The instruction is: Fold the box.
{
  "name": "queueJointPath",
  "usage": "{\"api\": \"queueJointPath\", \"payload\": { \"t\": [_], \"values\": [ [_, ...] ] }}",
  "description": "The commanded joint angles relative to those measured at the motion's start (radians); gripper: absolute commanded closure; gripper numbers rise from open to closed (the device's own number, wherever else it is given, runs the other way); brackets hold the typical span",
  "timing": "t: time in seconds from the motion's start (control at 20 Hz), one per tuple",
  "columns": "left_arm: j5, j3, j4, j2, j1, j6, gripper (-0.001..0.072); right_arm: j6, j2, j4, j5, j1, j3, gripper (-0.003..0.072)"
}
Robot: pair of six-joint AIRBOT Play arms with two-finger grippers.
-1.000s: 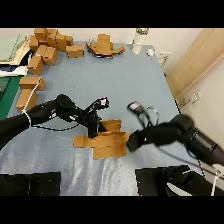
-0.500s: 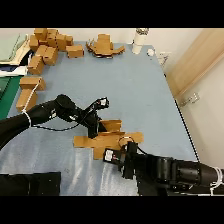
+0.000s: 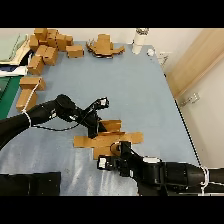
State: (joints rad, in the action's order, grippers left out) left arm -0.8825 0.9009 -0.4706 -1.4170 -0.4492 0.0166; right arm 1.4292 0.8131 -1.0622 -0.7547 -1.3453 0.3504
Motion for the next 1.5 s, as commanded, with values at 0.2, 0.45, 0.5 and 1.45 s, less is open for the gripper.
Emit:
{"api": "queueJointPath", "payload": {
  "t": [0.2, 0.45, 0.5, 1.45],
  "values": [
    [0.0, 0.0, 0.0, 0.0, 0.0, 0.0, 0.0697, -0.068, 0.04, 0.097, 0.018, -0.002, 0.0, 0.0185],
    [0.0, 0.0, 0.0, 0.0, 0.0, 0.0, 0.0697, -0.068, 0.041, 0.096, 0.016, -0.003, 0.001, 0.0185],
    [0.0, 0.0, 0.0, 0.0, 0.0, 0.0, 0.0697, -0.068, 0.04, 0.097, 0.016, -0.003, 0.002, 0.0185],
    [0.001, 0.0, 0.0, 0.0, 0.0, 0.0, 0.0697, -0.288, 0.032, 0.236, -0.033, 0.03, 0.075, -0.0031]
  ]
}}
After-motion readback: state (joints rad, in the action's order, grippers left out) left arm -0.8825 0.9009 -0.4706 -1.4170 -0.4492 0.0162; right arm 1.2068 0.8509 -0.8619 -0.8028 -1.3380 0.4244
